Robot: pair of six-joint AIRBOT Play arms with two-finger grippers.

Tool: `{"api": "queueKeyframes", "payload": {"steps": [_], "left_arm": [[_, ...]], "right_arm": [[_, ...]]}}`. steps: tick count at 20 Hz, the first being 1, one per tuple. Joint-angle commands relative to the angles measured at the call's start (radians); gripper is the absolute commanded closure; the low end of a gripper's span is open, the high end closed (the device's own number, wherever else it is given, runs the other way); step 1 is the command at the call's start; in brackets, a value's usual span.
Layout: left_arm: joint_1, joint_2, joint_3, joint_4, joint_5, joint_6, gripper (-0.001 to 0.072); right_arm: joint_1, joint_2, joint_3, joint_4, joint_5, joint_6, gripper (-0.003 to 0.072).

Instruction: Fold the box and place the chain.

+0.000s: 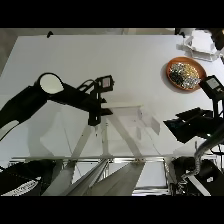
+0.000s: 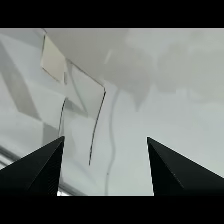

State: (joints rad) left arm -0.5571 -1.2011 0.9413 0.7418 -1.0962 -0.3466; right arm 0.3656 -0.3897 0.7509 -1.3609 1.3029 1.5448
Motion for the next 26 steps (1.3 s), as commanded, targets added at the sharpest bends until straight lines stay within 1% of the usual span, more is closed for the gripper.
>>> {"api": "queueKeyframes", "payload": {"steps": [1,4,7,8,10,14,17,20,26], "left_arm": [[-0.035,-0.033,-0.075,0.047,0.066,0.055,0.0707],[-0.048,-0.111,-0.075,0.001,0.188,0.095,0.0707],[-0.049,-0.173,-0.075,-0.143,0.257,0.286,0.0707],[-0.049,-0.192,-0.075,-0.182,0.262,0.359,0.0707],[-0.049,-0.223,-0.075,-0.211,0.270,0.435,0.0707],[-0.048,-0.270,-0.074,-0.210,0.278,0.498,0.0708],[-0.045,-0.291,-0.063,-0.207,0.277,0.487,0.0708],[-0.037,-0.315,-0.033,-0.201,0.278,0.447,0.0708],[-0.029,-0.341,-0.024,-0.198,0.269,0.447,0.0708]], "right_arm": [[0.000,0.039,0.002,-0.008,0.018,-0.001,0.0154],[0.000,0.022,0.001,-0.007,0.017,-0.001,0.0154],[0.000,0.013,0.001,-0.008,0.014,-0.001,0.0154],[0.000,0.011,0.001,-0.008,0.014,-0.001,0.0154],[0.000,0.009,0.001,-0.009,0.014,-0.011,0.0154],[0.000,-0.018,-0.013,-0.023,0.013,-0.076,0.0154],[0.000,-0.060,-0.033,-0.023,0.000,-0.088,0.0153],[0.000,-0.095,-0.042,-0.023,-0.021,-0.108,0.0153],[0.000,-0.108,-0.042,-0.023,-0.031,-0.151,0.0151]]}}
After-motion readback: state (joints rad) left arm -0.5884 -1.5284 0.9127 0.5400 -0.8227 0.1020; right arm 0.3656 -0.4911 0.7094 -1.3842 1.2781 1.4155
